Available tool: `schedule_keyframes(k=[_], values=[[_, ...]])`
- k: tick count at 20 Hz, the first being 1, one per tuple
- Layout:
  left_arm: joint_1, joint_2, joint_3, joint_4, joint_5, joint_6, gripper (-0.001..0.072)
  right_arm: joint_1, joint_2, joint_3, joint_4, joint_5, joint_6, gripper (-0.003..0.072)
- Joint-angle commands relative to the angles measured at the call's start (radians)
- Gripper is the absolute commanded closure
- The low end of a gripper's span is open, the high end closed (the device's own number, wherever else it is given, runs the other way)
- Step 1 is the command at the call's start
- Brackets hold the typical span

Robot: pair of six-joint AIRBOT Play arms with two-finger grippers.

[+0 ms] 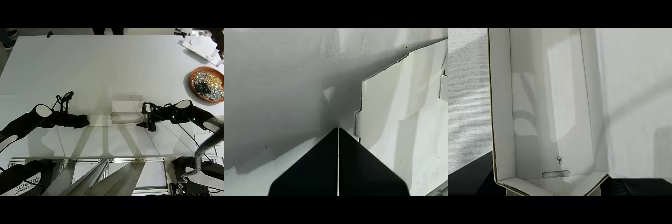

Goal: Fold the box and place the chain.

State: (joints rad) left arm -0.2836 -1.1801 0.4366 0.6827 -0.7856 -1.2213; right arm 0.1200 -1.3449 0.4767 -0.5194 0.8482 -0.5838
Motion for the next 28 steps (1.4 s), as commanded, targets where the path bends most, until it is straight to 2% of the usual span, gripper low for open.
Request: schedule_keyframes(k=[1,3,5,9,14,17,20,26,27,28], values=[[-0.018,-0.008,0.0,-0.098,0.011,0.093,0.0707,0.001,0.0,-0.001,0.0,0.0,0.0,0.0255],[-0.018,-0.003,0.0,-0.201,0.011,0.178,0.0707,0.0,0.0,-0.001,0.0,0.0,0.0,0.0255],[-0.018,-0.001,0.0,-0.248,0.003,0.22,0.0707,0.0,0.0,-0.001,0.0,0.0,0.0,0.0255],[-0.048,-0.003,0.0,-0.248,0.013,0.231,0.0707,0.001,0.0,-0.001,0.0,0.0,0.0,0.0255],[-0.115,-0.036,0.0,-0.248,0.084,0.232,0.0706,0.0,0.0,-0.001,0.0,0.0,0.0,0.0255],[-0.156,-0.04,0.005,-0.307,0.102,0.31,0.0706,0.001,0.0,-0.001,0.0,0.0,0.0,0.0255],[-0.182,-0.04,0.038,-0.369,0.102,0.374,0.0706,0.0,0.0,-0.001,0.0,0.0,0.0,0.0255],[-0.196,-0.04,0.102,-0.375,0.092,0.388,0.0695,0.0,0.0,-0.001,0.0,0.0,0.0,0.0255],[-0.201,-0.04,0.102,-0.377,0.095,0.387,0.0661,0.0,0.0,-0.001,0.0,0.0,0.0,0.0255],[-0.211,-0.04,0.102,-0.376,0.095,0.387,0.0595,0.0,0.0,-0.001,0.0,0.0,0.0,0.0255]])
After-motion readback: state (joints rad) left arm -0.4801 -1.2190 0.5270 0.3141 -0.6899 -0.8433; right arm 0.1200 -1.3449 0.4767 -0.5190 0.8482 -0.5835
